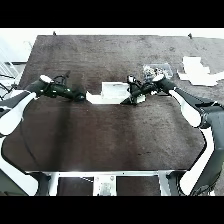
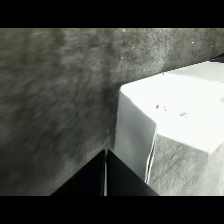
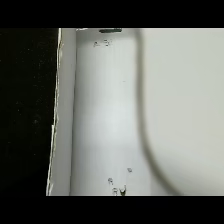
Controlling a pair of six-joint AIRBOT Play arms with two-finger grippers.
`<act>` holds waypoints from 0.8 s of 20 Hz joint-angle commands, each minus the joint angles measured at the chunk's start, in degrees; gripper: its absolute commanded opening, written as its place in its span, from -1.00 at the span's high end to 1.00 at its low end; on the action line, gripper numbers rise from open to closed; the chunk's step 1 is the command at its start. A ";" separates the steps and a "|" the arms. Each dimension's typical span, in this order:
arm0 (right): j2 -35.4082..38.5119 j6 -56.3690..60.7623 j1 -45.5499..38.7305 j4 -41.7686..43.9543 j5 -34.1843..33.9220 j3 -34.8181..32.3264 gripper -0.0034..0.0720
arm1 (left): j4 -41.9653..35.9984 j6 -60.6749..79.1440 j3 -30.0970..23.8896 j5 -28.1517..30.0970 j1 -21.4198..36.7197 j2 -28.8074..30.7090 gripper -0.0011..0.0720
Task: Fold the box and place the chain.
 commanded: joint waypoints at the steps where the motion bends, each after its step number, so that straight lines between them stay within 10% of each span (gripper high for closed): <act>1: -0.04 0.02 0.02 0.00 0.02 0.00 -0.51 | -1.70 -0.92 1.68 1.05 -3.06 -3.08 0.93; 9: -0.04 0.02 0.02 0.00 0.02 0.00 -0.51 | -4.59 -0.46 5.73 -2.49 -4.11 -3.78 0.91; 12: -0.04 0.02 0.02 0.00 0.02 0.00 -0.51 | -5.97 0.98 7.61 -4.63 -4.11 -3.76 0.09; 16: -0.04 0.02 0.02 0.00 0.02 0.00 -0.51 | -7.30 0.98 9.25 -4.94 -4.11 -3.50 0.10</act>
